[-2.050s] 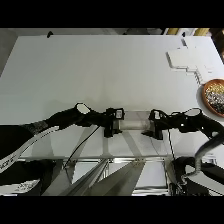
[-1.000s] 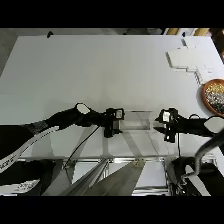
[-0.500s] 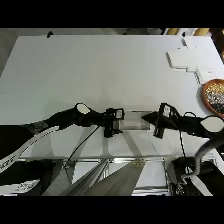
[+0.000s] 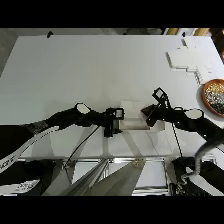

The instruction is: Fold the box and place the chain.

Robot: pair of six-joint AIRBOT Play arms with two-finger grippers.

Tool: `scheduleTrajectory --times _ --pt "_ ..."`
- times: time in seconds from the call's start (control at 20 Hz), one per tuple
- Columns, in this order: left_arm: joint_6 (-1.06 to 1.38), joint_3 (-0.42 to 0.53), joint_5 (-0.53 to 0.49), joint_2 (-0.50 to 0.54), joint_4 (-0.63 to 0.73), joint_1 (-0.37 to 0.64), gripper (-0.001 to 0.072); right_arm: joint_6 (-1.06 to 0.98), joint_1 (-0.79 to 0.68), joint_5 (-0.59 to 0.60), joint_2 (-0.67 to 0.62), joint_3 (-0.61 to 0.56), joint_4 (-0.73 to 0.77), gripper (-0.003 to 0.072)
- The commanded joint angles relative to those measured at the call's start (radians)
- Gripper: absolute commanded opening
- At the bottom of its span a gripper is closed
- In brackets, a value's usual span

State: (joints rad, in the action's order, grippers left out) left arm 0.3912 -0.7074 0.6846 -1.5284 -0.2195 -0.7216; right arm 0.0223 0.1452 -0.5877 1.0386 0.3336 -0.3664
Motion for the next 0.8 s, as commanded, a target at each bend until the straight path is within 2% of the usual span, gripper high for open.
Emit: scheduleTrajectory --times 0.0,0.15,0.35,0.55,0.6,0.65,0.7,0.75 --pt "0.002 0.0 0.001 0.0 -0.001 0.001 0.0208 -0.079 0.001 -0.027 -0.022 0.002 -0.098 0.0018" --pt "0.002 0.0 0.001 0.0 -0.001 0.001 0.0208 -0.109 0.0 -0.097 -0.137 0.023 -0.246 0.0018" --pt "0.002 0.0 0.001 0.0 -0.001 0.001 0.0208 -0.1 0.0 -0.215 -0.269 0.066 -0.606 0.0017" --pt "0.002 0.0 0.001 0.0 -0.001 0.001 0.0208 -0.1 0.0 -0.285 -0.274 0.065 -0.882 0.002" --pt "0.002 0.0 0.001 0.0 -0.001 0.001 0.0208 -0.095 0.0 -0.298 -0.263 0.065 -0.892 0.0036" --pt "0.002 0.0 0.001 0.0 -0.001 0.001 0.0208 -0.065 0.0 -0.306 -0.247 0.065 -0.879 0.0096" --pt "0.002 0.0 0.001 0.0 -0.001 0.001 0.0208 -0.007 0.0 -0.318 -0.225 0.065 -0.839 0.019" --pt "0.002 0.0 0.001 0.0 -0.001 0.001 0.0208 0.048 0.0 -0.324 -0.203 0.065 -0.783 0.0225"
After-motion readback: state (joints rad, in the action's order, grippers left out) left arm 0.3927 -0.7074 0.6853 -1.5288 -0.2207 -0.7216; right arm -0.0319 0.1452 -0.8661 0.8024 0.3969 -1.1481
